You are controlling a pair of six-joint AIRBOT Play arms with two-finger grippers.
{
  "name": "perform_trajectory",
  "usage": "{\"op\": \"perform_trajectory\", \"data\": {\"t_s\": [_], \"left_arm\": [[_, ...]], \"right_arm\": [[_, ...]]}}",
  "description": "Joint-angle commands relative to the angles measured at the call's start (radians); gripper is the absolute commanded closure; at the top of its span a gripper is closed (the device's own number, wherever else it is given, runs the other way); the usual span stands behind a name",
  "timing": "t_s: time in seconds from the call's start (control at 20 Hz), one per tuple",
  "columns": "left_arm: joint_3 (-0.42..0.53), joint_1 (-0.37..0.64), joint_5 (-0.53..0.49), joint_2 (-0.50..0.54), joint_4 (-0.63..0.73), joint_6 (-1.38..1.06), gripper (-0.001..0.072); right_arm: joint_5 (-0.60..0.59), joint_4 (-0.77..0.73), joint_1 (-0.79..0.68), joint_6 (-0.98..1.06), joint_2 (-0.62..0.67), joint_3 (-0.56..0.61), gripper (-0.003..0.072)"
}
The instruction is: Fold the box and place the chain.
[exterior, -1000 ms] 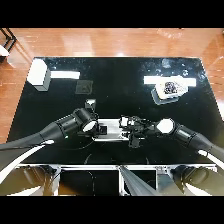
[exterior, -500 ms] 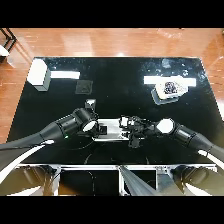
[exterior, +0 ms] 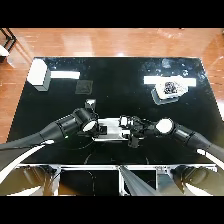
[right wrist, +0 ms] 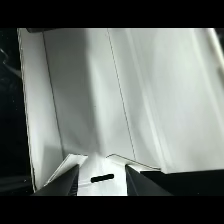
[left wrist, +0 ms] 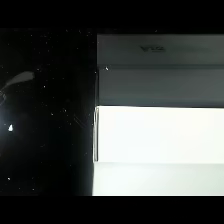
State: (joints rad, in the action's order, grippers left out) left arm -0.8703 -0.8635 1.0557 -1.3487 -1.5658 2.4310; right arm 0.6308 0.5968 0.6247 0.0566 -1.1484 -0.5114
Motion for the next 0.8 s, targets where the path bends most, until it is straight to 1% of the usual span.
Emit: {"op": "perform_trajectory", "data": {"t_s": [0.0, 0.05, 0.1, 0.2, 0.3, 0.4, 0.6, 0.75], "left_arm": [[0.0, 0.0, 0.001, 0.0, 0.0, 0.0, 0.0691], [0.0, 0.0, 0.001, 0.0, 0.0, 0.0, 0.069], [0.0, 0.0, 0.001, 0.0, 0.0, 0.0, 0.0691], [0.0, 0.0, 0.001, 0.0, 0.001, 0.0, 0.0691], [0.0, 0.0, 0.001, 0.0, 0.005, 0.0, 0.0691], [0.0, 0.0, 0.001, 0.0, 0.004, 0.0, 0.0691], [0.0, 0.0, 0.0, 0.0, 0.005, 0.0, 0.0691], [0.0, 0.0, 0.0, 0.0, 0.004, 0.0, 0.0691]], "right_arm": [[-0.001, -0.006, 0.001, 0.0, -0.001, -0.001, 0.0342], [0.0, -0.006, 0.001, 0.0, -0.001, -0.001, 0.0424], [0.0, -0.006, 0.001, 0.0, -0.001, -0.001, 0.0447], [-0.003, -0.008, 0.001, 0.0, -0.001, -0.001, 0.0347], [-0.005, -0.021, 0.001, -0.001, -0.001, -0.001, 0.0343], [-0.003, -0.022, 0.001, -0.001, -0.001, -0.001, 0.05], [-0.009, -0.024, 0.008, -0.001, -0.001, -0.001, 0.05], [-0.067, -0.024, 0.055, -0.003, -0.003, -0.001, 0.0498]]}}
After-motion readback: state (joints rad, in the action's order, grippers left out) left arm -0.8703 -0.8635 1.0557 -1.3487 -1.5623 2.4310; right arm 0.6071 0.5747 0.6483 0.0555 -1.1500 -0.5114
